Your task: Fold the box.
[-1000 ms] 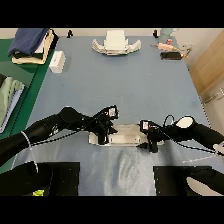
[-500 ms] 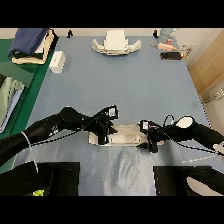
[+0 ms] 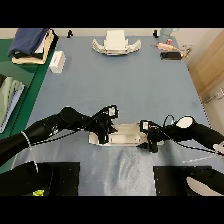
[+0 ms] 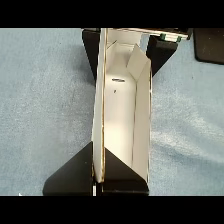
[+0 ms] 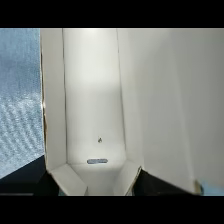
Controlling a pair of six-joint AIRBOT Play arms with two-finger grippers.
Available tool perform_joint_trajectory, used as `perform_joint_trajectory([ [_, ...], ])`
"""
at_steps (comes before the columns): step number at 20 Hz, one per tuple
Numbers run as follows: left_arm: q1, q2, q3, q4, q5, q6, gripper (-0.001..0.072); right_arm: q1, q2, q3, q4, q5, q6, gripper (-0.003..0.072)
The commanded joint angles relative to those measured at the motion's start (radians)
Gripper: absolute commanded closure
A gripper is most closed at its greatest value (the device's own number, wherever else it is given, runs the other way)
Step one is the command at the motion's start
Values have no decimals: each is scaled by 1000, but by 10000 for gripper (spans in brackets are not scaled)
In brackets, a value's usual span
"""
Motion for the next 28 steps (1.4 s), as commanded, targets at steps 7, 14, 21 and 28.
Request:
perform_joint_trajectory([
  [7,2,7,0,10,-28,-70,147,0,-1,0,0,0,1,165],
  [14,2,203,0,607,-221,-858,151,0,-1,0,0,0,1,165],
  [21,-54,247,23,257,-247,-1115,694,0,-1,0,0,0,1,165],
  [28,-18,-40,240,120,-51,-1296,694,0,-1,0,0,0,1,165],
])
